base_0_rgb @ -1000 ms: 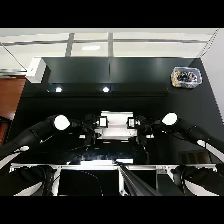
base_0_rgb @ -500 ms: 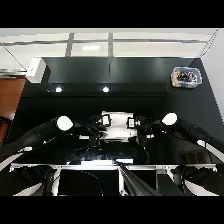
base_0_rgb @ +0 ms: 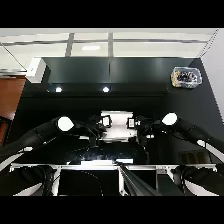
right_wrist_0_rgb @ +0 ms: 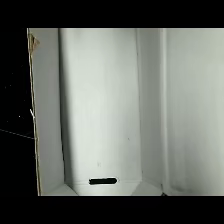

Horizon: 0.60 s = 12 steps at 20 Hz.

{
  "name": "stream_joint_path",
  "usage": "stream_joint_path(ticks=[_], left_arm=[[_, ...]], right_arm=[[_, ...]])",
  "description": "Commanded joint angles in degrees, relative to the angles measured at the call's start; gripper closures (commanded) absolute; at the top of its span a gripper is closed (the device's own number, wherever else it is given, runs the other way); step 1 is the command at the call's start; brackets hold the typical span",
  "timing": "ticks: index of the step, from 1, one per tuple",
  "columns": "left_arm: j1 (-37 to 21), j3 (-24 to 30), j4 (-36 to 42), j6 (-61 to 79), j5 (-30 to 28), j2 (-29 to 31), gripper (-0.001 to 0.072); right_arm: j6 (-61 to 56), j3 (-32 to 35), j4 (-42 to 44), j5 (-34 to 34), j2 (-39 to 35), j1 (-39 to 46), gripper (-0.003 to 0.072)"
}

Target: Fold the box and place the chain.

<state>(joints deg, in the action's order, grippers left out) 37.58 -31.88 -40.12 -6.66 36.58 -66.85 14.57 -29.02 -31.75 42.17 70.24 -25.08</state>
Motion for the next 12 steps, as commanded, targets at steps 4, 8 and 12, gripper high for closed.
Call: stream_joint_path(ticks=[4, 8, 12], left_arm=[[-8.3, -0.1, -11.7, -21.3, 7.2, 9.0, 0.0685], [-27.2, 0.0, -23.9, -54.9, 21.4, 14.5, 0.0682], [-43.1, 2.6, -17.7, -69.1, 25.4, 14.2, 0.0683]], right_arm=[[-0.1, 0.0, 0.0, 0.0, 0.0, 0.0, 0.0271], [-0.1, 0.0, 0.0, 0.0, 0.0, 0.0, 0.027], [-0.1, 0.0, 0.0, 0.0, 0.0, 0.0, 0.027]])
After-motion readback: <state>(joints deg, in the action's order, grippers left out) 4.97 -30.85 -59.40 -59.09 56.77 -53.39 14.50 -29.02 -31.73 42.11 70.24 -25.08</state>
